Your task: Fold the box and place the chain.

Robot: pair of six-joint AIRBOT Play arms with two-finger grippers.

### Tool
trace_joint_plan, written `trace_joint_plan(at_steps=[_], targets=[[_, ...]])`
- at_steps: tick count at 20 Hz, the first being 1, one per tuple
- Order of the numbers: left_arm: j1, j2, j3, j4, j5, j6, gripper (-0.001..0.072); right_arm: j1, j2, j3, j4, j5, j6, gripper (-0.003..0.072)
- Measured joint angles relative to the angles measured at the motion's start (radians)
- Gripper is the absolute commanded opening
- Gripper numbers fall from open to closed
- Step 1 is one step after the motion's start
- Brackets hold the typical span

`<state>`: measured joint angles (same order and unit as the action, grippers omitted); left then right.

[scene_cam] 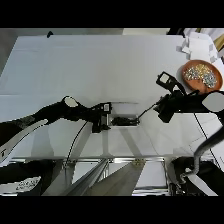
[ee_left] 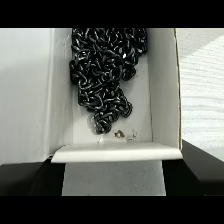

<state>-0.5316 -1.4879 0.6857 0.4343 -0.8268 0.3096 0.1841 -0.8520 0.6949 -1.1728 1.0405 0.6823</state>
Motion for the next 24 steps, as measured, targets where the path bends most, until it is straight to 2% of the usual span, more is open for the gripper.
trace_joint_plan(at_steps=[4, 6, 8, 13, 20, 22, 24], targets=[[0.000, 0.000, 0.000, 0.000, 0.000, 0.000, 0.0144, -0.045, -0.054, -0.119, 0.123, -0.054, -0.438, 0.0315], [0.000, 0.000, 0.000, 0.000, 0.000, 0.000, 0.0144, -0.025, -0.081, -0.180, 0.173, -0.090, -0.643, 0.0315], [0.000, 0.000, 0.000, 0.000, 0.000, 0.000, 0.0144, 0.015, -0.108, -0.220, 0.203, -0.140, -0.765, 0.0315], [0.000, 0.000, 0.000, 0.000, 0.000, 0.000, 0.0144, 0.098, -0.199, -0.258, 0.281, -0.251, -0.888, 0.0315], [0.000, 0.000, 0.000, 0.000, 0.000, 0.000, 0.0144, 0.121, -0.244, -0.266, 0.402, -0.331, -0.919, 0.0308], [0.000, 0.000, 0.000, 0.000, 0.000, 0.000, 0.0144, 0.122, -0.247, -0.267, 0.434, -0.325, -0.919, 0.0142], [0.000, 0.000, 0.000, 0.000, 0.000, 0.000, 0.0144, 0.123, -0.248, -0.267, 0.444, -0.304, -0.913, 0.0040]])
